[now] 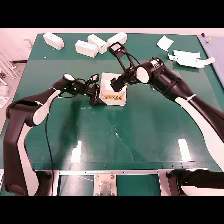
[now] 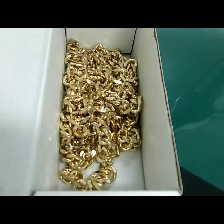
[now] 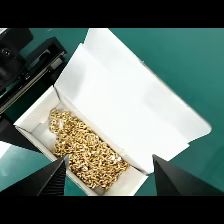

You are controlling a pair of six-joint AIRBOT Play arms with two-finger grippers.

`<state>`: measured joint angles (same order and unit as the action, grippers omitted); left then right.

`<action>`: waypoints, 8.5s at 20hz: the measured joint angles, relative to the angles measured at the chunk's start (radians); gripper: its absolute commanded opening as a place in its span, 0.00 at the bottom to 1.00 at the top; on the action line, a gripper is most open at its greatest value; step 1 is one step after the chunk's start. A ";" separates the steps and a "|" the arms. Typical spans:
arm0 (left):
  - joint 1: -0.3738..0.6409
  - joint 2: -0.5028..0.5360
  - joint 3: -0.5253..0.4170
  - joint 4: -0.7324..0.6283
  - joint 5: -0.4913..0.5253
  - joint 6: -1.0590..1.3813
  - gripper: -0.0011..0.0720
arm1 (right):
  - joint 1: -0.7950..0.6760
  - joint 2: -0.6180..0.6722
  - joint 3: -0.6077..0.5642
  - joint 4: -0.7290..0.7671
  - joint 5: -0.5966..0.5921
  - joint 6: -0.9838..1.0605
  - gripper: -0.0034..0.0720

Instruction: Fold the box and place the chain.

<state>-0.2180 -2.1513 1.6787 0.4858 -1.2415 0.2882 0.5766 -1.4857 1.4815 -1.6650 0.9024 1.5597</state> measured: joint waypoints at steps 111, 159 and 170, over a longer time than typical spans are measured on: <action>0.000 0.000 0.000 -0.008 0.001 0.000 0.82 | -0.310 -0.369 0.187 0.826 0.403 -1.154 0.54; 0.000 0.000 0.000 -0.008 0.000 0.000 0.82 | -0.311 -0.381 0.246 0.818 0.494 -1.178 0.42; 0.000 0.000 0.000 -0.008 0.000 0.000 0.82 | -0.292 -0.384 0.246 0.771 0.469 -1.178 0.54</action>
<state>-0.2184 -2.1513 1.6791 0.4774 -1.2415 0.2882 0.2844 -1.8698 1.7279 -0.8944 1.3716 0.3813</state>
